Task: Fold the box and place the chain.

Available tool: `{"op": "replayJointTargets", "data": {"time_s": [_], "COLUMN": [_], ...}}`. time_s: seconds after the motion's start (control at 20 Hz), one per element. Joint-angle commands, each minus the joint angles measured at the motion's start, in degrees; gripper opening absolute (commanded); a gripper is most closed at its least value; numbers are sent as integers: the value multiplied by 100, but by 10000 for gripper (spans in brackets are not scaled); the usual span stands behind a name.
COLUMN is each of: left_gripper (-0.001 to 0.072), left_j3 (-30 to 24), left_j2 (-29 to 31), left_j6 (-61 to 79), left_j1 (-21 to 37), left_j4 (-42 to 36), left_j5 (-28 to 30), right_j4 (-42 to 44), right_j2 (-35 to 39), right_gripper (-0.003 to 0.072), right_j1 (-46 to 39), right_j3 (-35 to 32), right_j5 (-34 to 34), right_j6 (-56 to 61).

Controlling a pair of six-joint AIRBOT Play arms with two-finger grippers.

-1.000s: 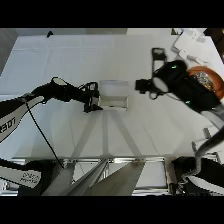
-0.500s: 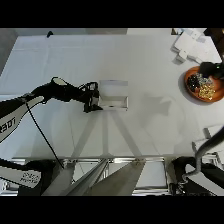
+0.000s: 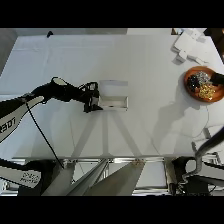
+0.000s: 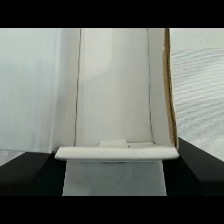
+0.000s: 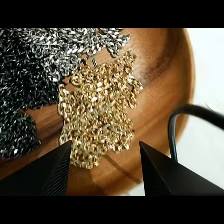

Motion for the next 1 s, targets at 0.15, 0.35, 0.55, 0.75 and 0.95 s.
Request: {"op": "replayJointTargets", "data": {"time_s": [0.15, 0.35, 0.55, 0.75, 0.95], "left_gripper": [14, 14, 14, 14, 14], "left_j3": [0, 0, 0, 0, 0], "left_j2": [0, 0, 0, 0, 0], "left_j6": [0, 0, 0, 0, 0], "left_j1": [2, 2, 2, 2, 2], "left_j4": [0, 0, 0, 0, 0], "left_j5": [2, 2, 2, 2, 0], "right_j4": [-9, -4, -2, 7, -11], "right_j2": [-955, -1307, -1287, -966, -409], "right_gripper": [473, 468, 9, 10, 8], "right_j1": [-107, -116, -114, -63, 197], "right_j3": [2, 2, 2, 2, 2], "right_j5": [-603, -551, -525, -282, 350], "right_j6": [-186, -186, -190, -269, -612]}}
